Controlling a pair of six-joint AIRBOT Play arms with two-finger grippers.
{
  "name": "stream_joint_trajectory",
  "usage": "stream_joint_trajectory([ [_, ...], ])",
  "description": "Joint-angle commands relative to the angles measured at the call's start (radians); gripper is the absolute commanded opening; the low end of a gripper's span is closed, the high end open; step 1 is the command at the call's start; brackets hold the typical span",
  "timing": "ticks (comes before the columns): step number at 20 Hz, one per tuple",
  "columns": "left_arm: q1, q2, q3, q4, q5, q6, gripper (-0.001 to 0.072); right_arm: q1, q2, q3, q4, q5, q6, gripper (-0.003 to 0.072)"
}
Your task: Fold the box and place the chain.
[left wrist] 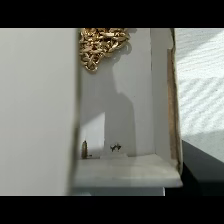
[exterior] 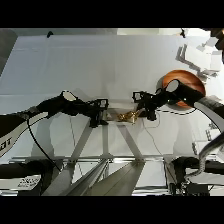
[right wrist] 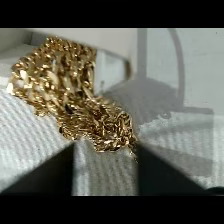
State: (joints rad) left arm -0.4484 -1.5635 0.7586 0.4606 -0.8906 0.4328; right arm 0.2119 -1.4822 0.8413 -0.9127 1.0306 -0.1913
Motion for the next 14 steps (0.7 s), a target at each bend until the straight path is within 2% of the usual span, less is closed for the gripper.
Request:
stream_joint_trajectory([
  [1, -0.001, -0.001, 0.0, 0.0, 0.0, 0.0, 0.0345, 0.001, -0.01, 0.001, -0.003, -0.001, 0.032, 0.0136],
  [4, -0.001, -0.001, 0.0, 0.0, 0.0, 0.0, 0.0345, 0.001, -0.008, 0.001, -0.008, 0.016, 0.098, 0.001],
  [8, -0.001, -0.001, 0.0, 0.0, 0.0, 0.0, 0.0345, 0.001, 0.049, 0.001, -0.007, 0.058, 0.122, 0.0009],
  [11, -0.001, -0.001, 0.0, 0.0, 0.0, 0.0, 0.0345, 0.001, 0.134, 0.001, -0.007, 0.071, 0.225, 0.0009],
  [14, -0.001, -0.001, 0.0, 0.0, 0.0, 0.0, 0.0345, 0.001, 0.223, 0.001, -0.006, 0.154, 0.305, 0.0009],
])
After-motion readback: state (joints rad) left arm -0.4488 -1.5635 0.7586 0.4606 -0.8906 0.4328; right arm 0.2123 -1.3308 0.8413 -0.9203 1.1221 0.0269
